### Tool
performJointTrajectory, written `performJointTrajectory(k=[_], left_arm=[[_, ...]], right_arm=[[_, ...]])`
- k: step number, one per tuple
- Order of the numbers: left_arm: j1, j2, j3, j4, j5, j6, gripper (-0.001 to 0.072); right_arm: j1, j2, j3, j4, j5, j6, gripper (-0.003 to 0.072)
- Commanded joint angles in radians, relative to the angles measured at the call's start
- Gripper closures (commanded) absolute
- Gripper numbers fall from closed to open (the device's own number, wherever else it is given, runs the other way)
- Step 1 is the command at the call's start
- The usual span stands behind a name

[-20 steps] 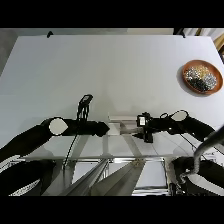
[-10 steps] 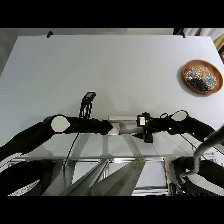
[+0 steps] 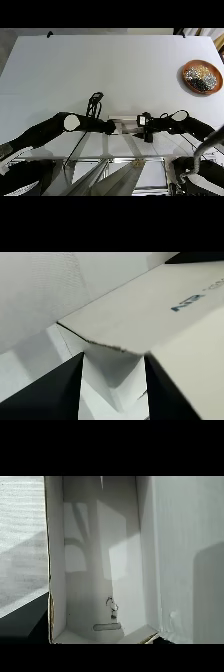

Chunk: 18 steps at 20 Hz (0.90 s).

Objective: Fold the box and place the chain.

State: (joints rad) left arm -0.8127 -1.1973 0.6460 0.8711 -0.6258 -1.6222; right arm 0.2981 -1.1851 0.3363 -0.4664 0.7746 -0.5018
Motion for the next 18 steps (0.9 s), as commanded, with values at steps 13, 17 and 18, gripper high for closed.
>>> performJointTrajectory(k=[13, 17, 18], left_arm=[[-0.068, -0.074, 0.198, 0.401, -0.251, -0.405, 0.0292], [-0.075, -0.077, 0.228, 0.431, -0.287, -0.425, 0.0292], [-0.081, -0.081, 0.229, 0.431, -0.288, -0.425, 0.0292]], right_arm=[[0.000, 0.001, 0.000, 0.000, 0.000, 0.000, 0.0346], [0.000, 0.001, 0.000, 0.000, 0.000, 0.000, 0.0346], [0.000, 0.001, 0.000, 0.000, 0.000, 0.000, 0.0346]])
